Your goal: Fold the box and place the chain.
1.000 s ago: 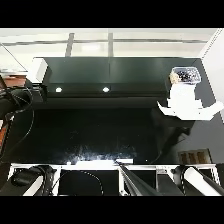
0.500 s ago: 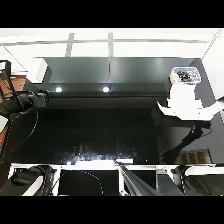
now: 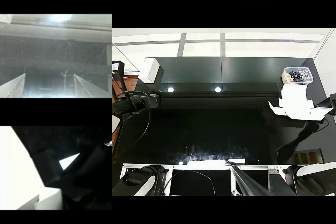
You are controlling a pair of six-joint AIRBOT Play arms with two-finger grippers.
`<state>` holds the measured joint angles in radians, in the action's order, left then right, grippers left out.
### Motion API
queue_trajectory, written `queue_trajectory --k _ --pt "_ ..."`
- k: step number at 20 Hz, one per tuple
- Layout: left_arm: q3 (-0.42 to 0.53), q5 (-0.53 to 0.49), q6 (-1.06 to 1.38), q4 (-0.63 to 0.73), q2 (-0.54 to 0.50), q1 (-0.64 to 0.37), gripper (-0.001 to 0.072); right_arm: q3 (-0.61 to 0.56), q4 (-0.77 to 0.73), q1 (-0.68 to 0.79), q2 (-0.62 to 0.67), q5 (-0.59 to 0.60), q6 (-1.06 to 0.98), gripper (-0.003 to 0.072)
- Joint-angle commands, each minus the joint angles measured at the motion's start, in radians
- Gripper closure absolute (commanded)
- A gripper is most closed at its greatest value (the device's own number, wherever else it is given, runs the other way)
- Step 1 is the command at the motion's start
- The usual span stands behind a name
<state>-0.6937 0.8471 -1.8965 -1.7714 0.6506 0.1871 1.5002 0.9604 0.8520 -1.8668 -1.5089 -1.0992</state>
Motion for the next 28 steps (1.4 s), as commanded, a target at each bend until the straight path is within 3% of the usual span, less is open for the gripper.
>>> queue_trajectory --k 1,2,3,4,10,15,22,28 --pt "0.000 0.000 0.000 0.000 0.000 0.001 0.0002 0.003 0.036 -0.007 -0.010 -0.029 0.005 0.0383" --pt "0.000 0.000 0.000 0.000 0.000 0.001 0.0002 0.003 0.038 -0.013 -0.010 -0.032 0.009 0.0420" --pt "0.000 0.000 0.000 0.000 0.000 0.001 0.0002 0.003 0.038 -0.019 -0.010 -0.038 0.021 0.0542" --pt "0.000 0.000 0.000 0.000 0.000 0.001 0.0003 0.004 0.035 -0.025 -0.010 -0.050 0.034 0.0618" --pt "0.000 0.000 0.000 0.000 0.000 0.001 0.0002 0.002 -0.093 -0.034 -0.001 -0.166 0.083 0.0639" --pt "0.000 -0.002 0.000 0.000 0.000 0.001 0.0002 -0.091 -0.158 -0.090 0.099 -0.142 0.098 0.0639" --pt "0.000 -0.002 0.001 0.052 0.000 0.001 0.0003 -0.445 -0.307 -0.272 0.419 0.109 0.184 0.0639" --pt "0.001 -0.001 0.014 0.220 0.016 0.002 0.0004 -0.921 -0.503 -0.516 0.903 0.428 0.217 0.0640"
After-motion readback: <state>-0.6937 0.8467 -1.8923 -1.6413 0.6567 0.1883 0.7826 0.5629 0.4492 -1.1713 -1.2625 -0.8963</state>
